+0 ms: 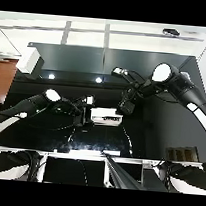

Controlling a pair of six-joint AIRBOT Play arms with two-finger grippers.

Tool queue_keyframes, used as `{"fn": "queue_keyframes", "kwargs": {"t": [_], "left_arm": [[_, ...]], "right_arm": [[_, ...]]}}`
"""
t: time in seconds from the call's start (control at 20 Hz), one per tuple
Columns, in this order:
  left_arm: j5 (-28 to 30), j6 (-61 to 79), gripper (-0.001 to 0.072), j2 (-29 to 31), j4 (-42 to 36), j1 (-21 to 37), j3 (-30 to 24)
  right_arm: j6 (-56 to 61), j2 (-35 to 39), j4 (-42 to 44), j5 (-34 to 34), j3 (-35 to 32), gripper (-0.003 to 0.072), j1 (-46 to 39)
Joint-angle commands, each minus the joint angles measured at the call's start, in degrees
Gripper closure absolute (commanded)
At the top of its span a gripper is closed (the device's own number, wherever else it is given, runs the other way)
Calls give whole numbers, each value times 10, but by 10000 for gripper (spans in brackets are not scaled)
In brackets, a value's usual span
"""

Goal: Fold the box and place the chain.

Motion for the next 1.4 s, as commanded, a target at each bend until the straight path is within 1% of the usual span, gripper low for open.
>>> {"fn": "queue_keyframes", "kwargs": {"t": [0.0,0.2,0.4,0.55,0.7,0.95,1.35], "left_arm": [[0,0,216,0,0,0,0],[0,0,215,0,0,0,0],[0,0,216,0,0,0,0],[0,0,216,0,0,0,0],[0,0,216,0,0,0,0],[0,0,216,0,0,0,0],[0,0,215,0,0,0,0]], "right_arm": [[-17,-3,2,2,0,-15,5],[-29,-4,6,16,0,-16,12],[-35,-5,6,14,0,-16,12],[-33,-5,-16,14,0,-14,29],[-33,-5,-40,8,0,-14,43],[-33,-15,-41,0,0,-14,44],[-29,-30,-61,-40,0,-6,68]]}}
